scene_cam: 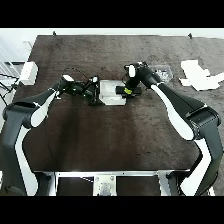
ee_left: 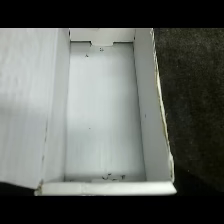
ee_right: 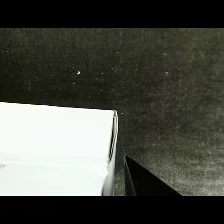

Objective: Fold the box and place the chain.

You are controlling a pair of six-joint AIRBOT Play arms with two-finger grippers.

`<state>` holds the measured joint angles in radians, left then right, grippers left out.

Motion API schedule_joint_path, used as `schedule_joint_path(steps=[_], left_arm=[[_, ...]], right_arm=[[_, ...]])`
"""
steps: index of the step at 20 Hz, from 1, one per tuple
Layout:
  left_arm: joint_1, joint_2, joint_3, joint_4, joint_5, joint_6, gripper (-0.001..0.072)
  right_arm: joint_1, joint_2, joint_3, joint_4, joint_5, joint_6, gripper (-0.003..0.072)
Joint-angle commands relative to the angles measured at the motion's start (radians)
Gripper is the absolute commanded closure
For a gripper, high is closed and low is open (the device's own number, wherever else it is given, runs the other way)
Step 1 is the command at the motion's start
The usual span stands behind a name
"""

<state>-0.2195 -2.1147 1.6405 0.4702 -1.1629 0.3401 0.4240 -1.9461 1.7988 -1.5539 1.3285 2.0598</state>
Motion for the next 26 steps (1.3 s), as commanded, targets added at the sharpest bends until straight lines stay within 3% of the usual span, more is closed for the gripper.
schedule_joint_path(steps=[1,3,4,5,7,12,13,14,15,18,21,22,24,26], left_arm=[[0.001,0.0,0.0,0.0,0.0,0.0,0.0236],[0.001,0.0,0.0,0.0,0.0,0.0,0.0236],[0.001,0.0,0.0,0.0,0.001,0.001,0.0236],[0.001,0.0,0.0,0.0,0.001,0.0,0.0236],[0.001,0.0,0.0,0.0,0.001,0.001,0.0235],[0.001,0.0,0.0,0.0,0.002,0.001,0.0235],[0.001,0.0,0.0,0.0,0.002,0.001,0.0236],[0.001,0.0,0.0,0.0,0.002,0.001,0.0236],[0.001,0.0,0.0,0.0,0.002,0.001,0.0236],[0.001,0.0,0.0,0.0,0.002,0.001,0.0236],[0.001,0.0,0.0,0.0,0.002,0.001,0.0235],[0.001,0.0,0.0,0.0,0.002,0.0,0.0236],[0.001,0.0,0.0,0.0,0.002,0.001,0.0235],[0.001,0.0,0.0,0.0,0.002,0.0,0.0236]], right_arm=[[0.006,-0.005,0.001,-0.021,-0.003,0.035,0.0477],[0.009,-0.006,0.001,-0.021,-0.004,0.052,0.0479],[0.009,-0.007,0.001,-0.022,-0.004,0.051,0.0567],[0.009,-0.009,0.001,-0.022,-0.004,0.058,0.0573],[0.01,-0.015,0.001,-0.022,-0.004,0.082,0.0658],[0.012,-0.018,0.004,-0.045,-0.003,0.105,0.0671],[0.012,-0.017,0.007,-0.045,-0.003,0.105,0.0652],[0.012,-0.016,0.013,-0.048,0.0,0.103,0.0542],[0.011,-0.016,0.021,-0.055,0.01,0.103,0.0504],[0.011,-0.016,0.046,-0.079,0.042,0.102,0.0487],[0.014,-0.011,0.068,-0.08,0.064,0.087,0.0332],[0.016,-0.002,0.069,-0.08,0.066,0.074,0.0329],[0.023,0.029,0.069,-0.08,0.069,0.034,0.023],[0.024,0.07,0.069,-0.079,0.081,-0.027,0.0223]])
